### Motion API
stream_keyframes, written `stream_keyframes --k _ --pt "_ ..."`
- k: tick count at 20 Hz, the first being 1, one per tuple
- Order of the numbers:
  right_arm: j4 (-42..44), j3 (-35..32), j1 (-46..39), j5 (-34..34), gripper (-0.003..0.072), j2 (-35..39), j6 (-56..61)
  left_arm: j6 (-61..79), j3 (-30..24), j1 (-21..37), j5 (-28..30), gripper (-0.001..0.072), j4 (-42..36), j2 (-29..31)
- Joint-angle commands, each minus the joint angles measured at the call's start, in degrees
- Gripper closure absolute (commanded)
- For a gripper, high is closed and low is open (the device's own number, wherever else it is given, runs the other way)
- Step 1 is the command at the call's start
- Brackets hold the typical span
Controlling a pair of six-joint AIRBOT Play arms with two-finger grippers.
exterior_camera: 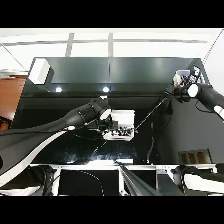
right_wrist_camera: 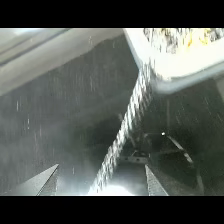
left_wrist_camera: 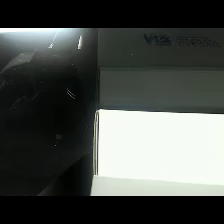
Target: Fold the box and place the chain.
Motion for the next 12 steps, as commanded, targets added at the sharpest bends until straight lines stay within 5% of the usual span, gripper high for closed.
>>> stream_keyframes --k 1,3,5,8,12 --pt "-0.59 5.09 -0.68 0.44 0.0258 -6.25 6.14 0.00 0.00 0.04 -0.28 0.0680 0.02 0.00" --pt "-0.92 5.75 -0.68 0.59 0.0503 -6.45 5.81 0.00 0.00 0.04 -0.26 0.0680 0.02 -0.02" --pt "-1.38 6.47 -0.79 3.21 0.0611 -6.43 3.41 0.00 0.00 0.04 -0.02 0.0680 0.02 -0.02" --pt "-1.44 7.72 -0.92 8.17 0.0645 -3.76 -5.07 0.00 0.00 0.04 -0.11 0.0680 0.02 -0.02" --pt "-0.46 7.78 0.63 17.31 0.0646 8.92 -21.00 0.00 0.00 0.04 -0.02 0.0680 0.02 -0.02"
